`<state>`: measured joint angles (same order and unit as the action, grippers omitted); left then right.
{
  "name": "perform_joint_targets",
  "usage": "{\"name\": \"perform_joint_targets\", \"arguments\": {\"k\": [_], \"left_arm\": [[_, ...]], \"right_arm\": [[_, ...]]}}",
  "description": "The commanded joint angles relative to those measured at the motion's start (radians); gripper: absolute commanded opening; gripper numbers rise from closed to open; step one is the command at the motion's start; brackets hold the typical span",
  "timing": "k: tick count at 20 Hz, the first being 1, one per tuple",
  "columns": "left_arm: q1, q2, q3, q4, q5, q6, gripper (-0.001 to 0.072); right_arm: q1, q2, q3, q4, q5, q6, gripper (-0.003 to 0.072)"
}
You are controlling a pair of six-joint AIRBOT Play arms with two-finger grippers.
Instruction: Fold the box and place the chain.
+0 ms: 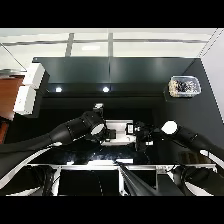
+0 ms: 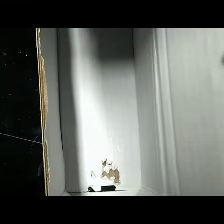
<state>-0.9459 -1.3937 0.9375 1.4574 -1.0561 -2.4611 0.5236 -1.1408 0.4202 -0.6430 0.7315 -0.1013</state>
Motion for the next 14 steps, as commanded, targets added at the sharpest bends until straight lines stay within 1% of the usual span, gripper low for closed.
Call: {"name": "perform_joint_targets", "arguments": {"k": [1, 2, 4, 7, 8, 10, 13, 14], "left_arm": [[0.001, -0.002, 0.0, 0.008, 0.001, -0.004, 0.0374], [0.001, -0.003, 0.0, 0.01, 0.0, -0.004, 0.0373], [0.001, -0.005, 0.0, 0.008, 0.0, -0.004, 0.0345], [0.001, -0.012, 0.0, 0.006, 0.0, -0.004, 0.0345], [0.001, -0.012, 0.0, 0.002, 0.0, -0.004, 0.0334], [0.001, -0.012, 0.0, 0.0, 0.0, 0.0, 0.0208], [0.001, -0.013, 0.0, -0.001, 0.013, 0.004, 0.0191], [0.001, -0.013, 0.0, -0.001, 0.016, 0.004, 0.0125]], "right_arm": [[0.0, 0.0, -0.001, 0.0, 0.001, 0.0, 0.0352], [0.0, 0.0, -0.001, 0.0, 0.001, 0.0, 0.0352], [0.0, -0.001, -0.001, 0.0, 0.001, 0.0, 0.0352], [0.0, -0.001, -0.001, 0.0, 0.001, 0.0, 0.0352], [0.0, 0.0, -0.001, 0.001, 0.001, 0.0, 0.0352], [0.0, 0.0, -0.001, 0.001, 0.0, 0.0, 0.0352], [0.0, -0.001, -0.001, 0.001, 0.0, 0.0, 0.0352], [0.0, -0.001, -0.001, 0.001, 0.0, 0.0, 0.0352]]}}
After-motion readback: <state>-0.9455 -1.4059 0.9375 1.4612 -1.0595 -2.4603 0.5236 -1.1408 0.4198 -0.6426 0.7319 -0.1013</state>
